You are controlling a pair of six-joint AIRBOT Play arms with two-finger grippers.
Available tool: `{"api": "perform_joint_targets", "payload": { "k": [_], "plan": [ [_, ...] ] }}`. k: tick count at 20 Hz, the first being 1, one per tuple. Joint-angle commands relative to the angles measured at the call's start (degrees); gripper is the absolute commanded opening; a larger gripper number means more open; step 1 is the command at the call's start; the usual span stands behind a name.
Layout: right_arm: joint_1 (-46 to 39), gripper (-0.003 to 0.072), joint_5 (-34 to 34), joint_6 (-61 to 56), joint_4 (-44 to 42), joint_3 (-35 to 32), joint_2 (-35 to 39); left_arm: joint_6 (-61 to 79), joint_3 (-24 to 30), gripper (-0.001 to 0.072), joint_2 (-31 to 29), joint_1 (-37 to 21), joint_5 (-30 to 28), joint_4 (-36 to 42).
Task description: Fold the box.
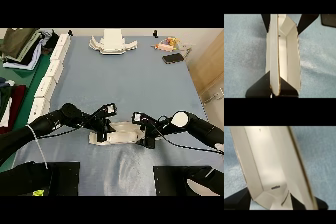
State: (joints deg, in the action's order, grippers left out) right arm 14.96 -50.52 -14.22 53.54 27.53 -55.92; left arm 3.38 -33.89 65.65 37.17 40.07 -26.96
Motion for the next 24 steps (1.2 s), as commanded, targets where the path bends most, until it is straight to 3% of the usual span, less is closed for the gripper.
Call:
{"api": "perform_joint_targets", "payload": {
  "k": [1,24],
  "plan": [
    [0.48,0.0706,-0.57,4.94,-0.26,0.00,-0.92,0.00,0.02,0.0014,0.02,0.00,-0.02,0.00],
    [0.37,0.0700,1.97,5.88,-1.36,-2.47,2.54,0.00,0.02,0.0014,0.02,0.00,-0.02,-0.02]
  ]
}}
